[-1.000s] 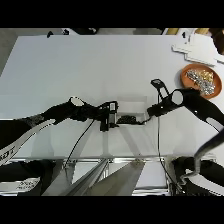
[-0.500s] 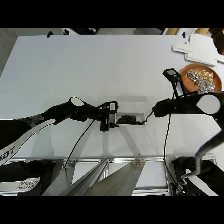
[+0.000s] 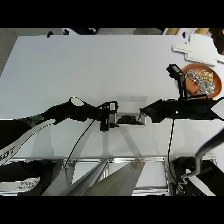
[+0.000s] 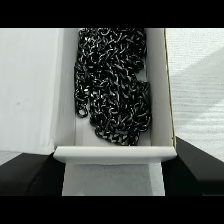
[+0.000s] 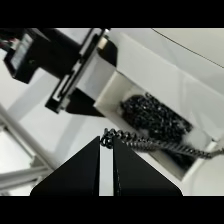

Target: Fold the box and place the chain.

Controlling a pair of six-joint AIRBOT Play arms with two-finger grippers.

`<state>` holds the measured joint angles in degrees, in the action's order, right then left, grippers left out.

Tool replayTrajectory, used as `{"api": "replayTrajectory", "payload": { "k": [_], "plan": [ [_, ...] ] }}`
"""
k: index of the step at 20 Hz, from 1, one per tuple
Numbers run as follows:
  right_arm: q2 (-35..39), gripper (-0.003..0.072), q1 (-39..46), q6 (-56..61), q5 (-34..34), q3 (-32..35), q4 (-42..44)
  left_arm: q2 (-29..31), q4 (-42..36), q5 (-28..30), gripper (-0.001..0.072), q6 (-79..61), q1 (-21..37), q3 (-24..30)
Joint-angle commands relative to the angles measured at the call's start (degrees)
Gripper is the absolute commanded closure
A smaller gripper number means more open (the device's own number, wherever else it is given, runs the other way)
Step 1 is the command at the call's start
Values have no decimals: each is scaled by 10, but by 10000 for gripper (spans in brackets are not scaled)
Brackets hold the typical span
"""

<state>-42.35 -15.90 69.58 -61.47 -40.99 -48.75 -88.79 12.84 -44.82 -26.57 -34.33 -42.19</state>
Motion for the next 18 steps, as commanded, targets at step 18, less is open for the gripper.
{"api": "replayTrajectory", "payload": {
  "k": [18],
  "plan": [
    [-136,447,-97,-59,12,-28,-75,0,0,0,626,0,0,0]
  ]
}}
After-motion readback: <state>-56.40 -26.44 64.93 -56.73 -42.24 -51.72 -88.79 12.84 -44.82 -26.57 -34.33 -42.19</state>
